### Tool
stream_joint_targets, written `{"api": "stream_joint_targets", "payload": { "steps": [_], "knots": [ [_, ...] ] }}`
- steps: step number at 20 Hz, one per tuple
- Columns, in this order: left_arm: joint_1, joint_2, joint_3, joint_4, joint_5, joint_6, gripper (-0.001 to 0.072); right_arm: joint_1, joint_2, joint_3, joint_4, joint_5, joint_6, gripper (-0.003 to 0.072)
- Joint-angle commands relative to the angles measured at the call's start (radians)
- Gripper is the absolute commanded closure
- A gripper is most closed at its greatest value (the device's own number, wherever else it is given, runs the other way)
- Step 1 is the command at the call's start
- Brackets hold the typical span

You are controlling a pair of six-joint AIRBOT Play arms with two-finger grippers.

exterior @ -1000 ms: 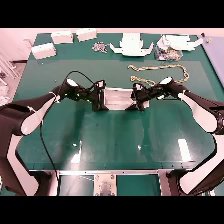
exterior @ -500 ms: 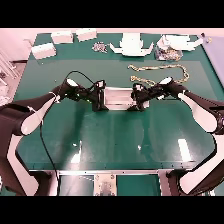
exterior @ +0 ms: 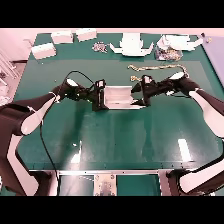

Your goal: Fold the box and place the chain.

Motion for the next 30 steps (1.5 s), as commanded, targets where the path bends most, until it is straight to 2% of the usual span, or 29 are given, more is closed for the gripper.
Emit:
{"api": "stream_joint_targets", "payload": {
  "steps": [1,4,5,6,7,10,13,18,22,25,30],
  "knots": [
    [-0.001,0.0,0.0,0.002,-0.004,0.001,0.0241,-0.073,0.077,0.0,-0.03,0.046,0.108,-0.0034],
    [-0.001,0.0,0.0,0.002,-0.004,0.002,0.024,-0.104,0.118,0.0,0.009,0.155,0.164,-0.0017],
    [-0.001,0.0,0.0,0.002,-0.004,0.002,0.0241,-0.1,0.118,0.0,0.051,0.211,0.162,0.0183],
    [-0.001,0.0,0.0,0.002,-0.004,0.001,0.024,-0.092,0.118,-0.002,0.086,0.245,0.162,0.0609],
    [-0.001,0.0,0.0,0.002,-0.004,0.002,0.0241,-0.08,0.117,-0.003,0.129,0.25,0.161,0.0675],
    [-0.001,0.0,0.0,0.002,-0.004,0.002,0.024,-0.029,0.107,-0.004,0.233,0.229,0.162,0.0676],
    [-0.001,0.0,0.0,0.002,-0.004,0.002,0.0241,0.033,0.067,-0.004,0.229,0.105,0.161,0.0676],
    [-0.001,0.0,0.0,0.002,-0.004,0.001,0.024,0.063,-0.008,-0.004,0.229,0.063,0.16,0.0676],
    [-0.001,0.0,0.0,0.002,-0.004,0.002,0.024,0.062,-0.016,0.004,0.23,-0.083,0.142,0.0677],
    [-0.001,0.0,0.0,0.002,-0.004,0.002,0.0241,0.063,-0.018,0.008,0.227,-0.145,0.123,0.0676],
    [-0.001,0.0,0.0,0.002,-0.005,0.002,0.024,0.063,-0.051,0.008,0.133,-0.206,0.093,0.0676]
  ]
}}
